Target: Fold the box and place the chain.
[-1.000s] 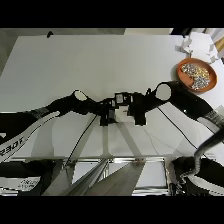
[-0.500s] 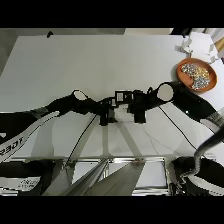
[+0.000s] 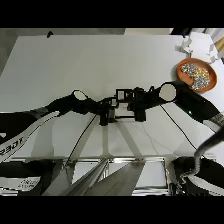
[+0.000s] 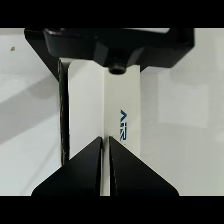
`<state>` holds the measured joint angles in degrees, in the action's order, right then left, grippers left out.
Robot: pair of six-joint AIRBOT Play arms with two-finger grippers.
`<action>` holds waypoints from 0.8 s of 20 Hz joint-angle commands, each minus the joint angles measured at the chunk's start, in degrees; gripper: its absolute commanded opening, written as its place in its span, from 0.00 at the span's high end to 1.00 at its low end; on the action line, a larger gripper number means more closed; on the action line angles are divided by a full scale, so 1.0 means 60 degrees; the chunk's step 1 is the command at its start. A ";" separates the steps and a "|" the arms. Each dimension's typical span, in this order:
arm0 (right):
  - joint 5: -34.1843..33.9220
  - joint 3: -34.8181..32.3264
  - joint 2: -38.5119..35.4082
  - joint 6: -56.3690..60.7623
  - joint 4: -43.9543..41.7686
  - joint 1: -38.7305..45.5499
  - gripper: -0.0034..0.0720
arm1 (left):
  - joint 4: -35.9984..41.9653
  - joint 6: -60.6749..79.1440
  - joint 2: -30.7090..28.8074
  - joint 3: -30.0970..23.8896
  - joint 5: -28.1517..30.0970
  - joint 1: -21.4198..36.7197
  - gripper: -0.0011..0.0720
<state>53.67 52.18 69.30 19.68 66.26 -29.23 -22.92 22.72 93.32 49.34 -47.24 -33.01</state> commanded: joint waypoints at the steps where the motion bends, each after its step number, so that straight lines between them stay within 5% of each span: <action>1: 0.0015 -0.0007 0.0113 0.0066 -0.0044 0.0015 0.89 | 0.0000 -0.0004 -0.0007 -0.0007 -0.0018 -0.0007 0.94; 16: 0.0280 -0.0240 0.0393 0.0211 -0.0339 -0.0106 0.87 | 0.0000 -0.0004 -0.0007 -0.0007 -0.0018 -0.0007 0.94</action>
<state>54.48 51.22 71.72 20.95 64.23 -29.65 -22.98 22.85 93.32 49.32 -47.35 -33.01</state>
